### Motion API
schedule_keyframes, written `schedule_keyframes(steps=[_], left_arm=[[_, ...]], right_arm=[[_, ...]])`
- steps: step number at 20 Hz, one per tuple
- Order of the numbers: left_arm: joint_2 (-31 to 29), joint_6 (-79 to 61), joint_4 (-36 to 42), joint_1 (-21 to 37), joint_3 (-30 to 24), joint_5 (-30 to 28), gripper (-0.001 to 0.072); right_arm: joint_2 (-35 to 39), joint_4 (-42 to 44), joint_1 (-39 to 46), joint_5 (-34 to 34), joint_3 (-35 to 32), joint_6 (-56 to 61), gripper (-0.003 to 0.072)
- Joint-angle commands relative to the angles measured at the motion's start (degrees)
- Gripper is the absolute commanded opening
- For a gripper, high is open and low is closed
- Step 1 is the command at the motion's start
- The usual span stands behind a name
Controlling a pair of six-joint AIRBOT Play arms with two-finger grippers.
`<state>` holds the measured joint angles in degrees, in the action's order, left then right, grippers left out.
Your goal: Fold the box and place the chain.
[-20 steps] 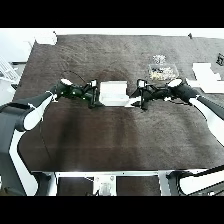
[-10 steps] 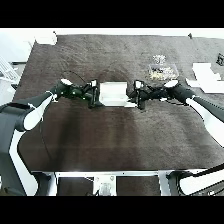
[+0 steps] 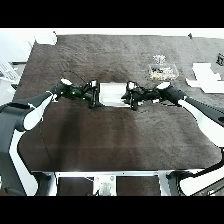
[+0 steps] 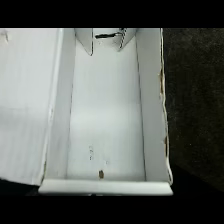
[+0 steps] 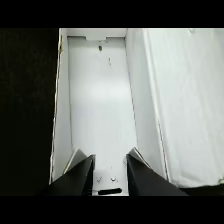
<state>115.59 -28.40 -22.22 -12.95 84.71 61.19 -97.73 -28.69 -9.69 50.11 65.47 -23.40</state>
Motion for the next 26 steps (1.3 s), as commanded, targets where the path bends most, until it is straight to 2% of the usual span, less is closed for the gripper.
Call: schedule_keyframes(steps=[1, 3, 5, 15, 16, 17, 18, 19, 21, 26], left_arm=[[-0.02, 0.09, 0.15, -0.02, 0.0, -0.07, 0.0361], [-0.02, 0.09, 0.15, -0.02, 0.0, -0.04, 0.0361], [-0.02, 0.09, 0.15, -0.02, 0.0, -0.07, 0.0361], [-0.02, 0.98, 0.15, -0.02, 0.0, -0.11, 0.0361], [-0.02, 0.98, 0.15, -0.02, 0.0, -0.11, 0.0361], [-0.02, 0.96, 0.15, -0.02, 0.0, -0.11, 0.0361], [-0.02, 0.96, 0.15, -0.02, 0.0, -0.11, 0.0361], [-0.02, 0.96, 0.15, -0.02, 0.0, -0.11, 0.0361], [-0.02, 0.96, 0.15, -0.02, 0.0, -0.15, 0.0361], [-0.02, 0.96, 0.15, -0.02, 0.0, -0.13, 0.0361]], right_arm=[[-0.48, 1.57, -0.46, -2.21, 0.09, -0.28, 0.0295], [-0.48, 1.46, -0.42, -2.82, 0.09, -0.96, 0.0309], [-0.5, 1.44, -0.44, -2.82, 0.09, -1.33, 0.0573], [-0.48, -1.29, -0.46, -2.78, 0.09, -1.03, 0.0571], [-0.35, -3.93, -0.44, -2.78, 0.09, -1.05, 0.0505], [0.04, -6.91, -0.39, -2.73, 0.09, -0.81, 0.0273], [0.61, -8.68, -0.39, -2.73, 0.09, 0.46, 0.0128], [1.38, -9.57, -0.39, -2.73, 0.09, 2.08, 0.0068], [3.26, -12.57, -0.33, -2.51, 0.09, 5.57, 0.0011], [9.44, -26.93, 2.05, 4.0, 0.09, 21.42, 0.0008]])
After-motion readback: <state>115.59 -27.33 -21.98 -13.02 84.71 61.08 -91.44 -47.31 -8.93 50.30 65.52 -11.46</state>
